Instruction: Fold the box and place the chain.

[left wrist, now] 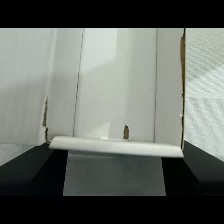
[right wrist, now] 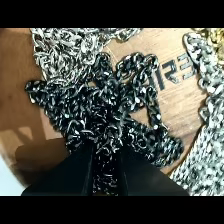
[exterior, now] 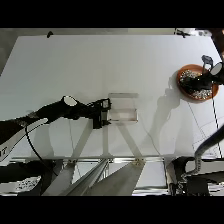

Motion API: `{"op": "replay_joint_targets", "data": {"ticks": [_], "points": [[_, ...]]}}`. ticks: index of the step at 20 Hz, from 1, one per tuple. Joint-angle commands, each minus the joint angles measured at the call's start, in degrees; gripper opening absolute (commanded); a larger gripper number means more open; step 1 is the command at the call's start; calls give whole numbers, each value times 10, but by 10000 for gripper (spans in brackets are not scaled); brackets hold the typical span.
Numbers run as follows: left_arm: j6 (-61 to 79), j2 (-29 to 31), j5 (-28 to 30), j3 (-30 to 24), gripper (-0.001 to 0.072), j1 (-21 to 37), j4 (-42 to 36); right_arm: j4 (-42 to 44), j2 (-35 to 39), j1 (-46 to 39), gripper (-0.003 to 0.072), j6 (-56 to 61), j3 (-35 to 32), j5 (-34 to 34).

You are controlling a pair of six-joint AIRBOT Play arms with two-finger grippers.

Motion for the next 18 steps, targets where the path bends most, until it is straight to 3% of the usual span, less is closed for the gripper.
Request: {"op": "replay_joint_targets", "data": {"ticks": [1, 5, 11, 18], "points": [[0, 0, 0, 0, 210, 0, 0, 12, 15, 0, 8, -3, 1, 42], [0, 0, 0, 0, 210, 0, 0, 11, 95, 0, 8, -13, 1, 55], [0, 0, 0, 0, 210, 0, 0, 13, 256, 9, 7, -50, 1, 142], [0, 0, 0, 0, 210, 0, 0, 38, 416, 108, 7, -49, 1, 206]]}}
